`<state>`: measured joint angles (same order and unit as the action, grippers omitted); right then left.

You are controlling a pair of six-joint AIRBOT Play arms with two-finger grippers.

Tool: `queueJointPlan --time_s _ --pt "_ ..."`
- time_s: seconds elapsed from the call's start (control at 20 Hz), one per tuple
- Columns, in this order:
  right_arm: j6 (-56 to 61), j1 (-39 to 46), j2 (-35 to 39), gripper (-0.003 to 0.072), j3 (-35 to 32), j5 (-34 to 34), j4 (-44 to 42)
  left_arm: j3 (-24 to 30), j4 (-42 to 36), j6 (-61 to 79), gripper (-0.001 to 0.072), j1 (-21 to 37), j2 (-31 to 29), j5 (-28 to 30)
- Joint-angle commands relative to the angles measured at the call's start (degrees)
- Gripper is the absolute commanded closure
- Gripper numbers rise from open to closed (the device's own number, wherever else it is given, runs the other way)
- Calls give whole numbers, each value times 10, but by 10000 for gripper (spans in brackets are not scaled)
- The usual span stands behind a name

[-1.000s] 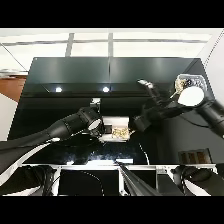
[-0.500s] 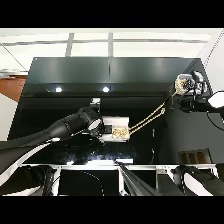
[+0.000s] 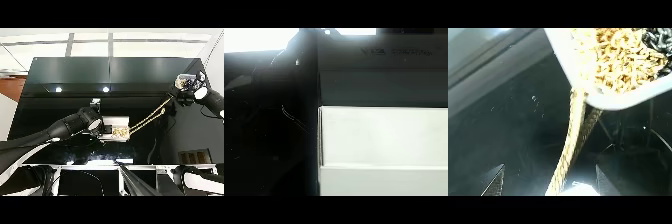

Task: Fold the box and place the chain.

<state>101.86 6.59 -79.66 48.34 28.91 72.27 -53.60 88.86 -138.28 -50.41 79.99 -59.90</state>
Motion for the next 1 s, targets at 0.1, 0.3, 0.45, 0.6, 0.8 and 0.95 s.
queueJointPlan --time_s 0.1,0.3,0.45,0.6,0.8,0.95 --pt "27 1 -45 149 21 -38 2 0 0 0 677 0 0 -2" --pt "2 1 -45 644 42 4 9 0 0 0 677 0 0 -2" --pt "-21 1 -36 644 63 92 33 0 0 0 677 0 0 -2" --pt "-91 3 7 645 63 138 37 0 0 0 677 0 0 -2" --pt "-172 2 141 646 63 186 23 0 0 0 677 0 0 -1" --pt "-192 2 277 657 66 210 7 0 0 0 677 0 0 -1"
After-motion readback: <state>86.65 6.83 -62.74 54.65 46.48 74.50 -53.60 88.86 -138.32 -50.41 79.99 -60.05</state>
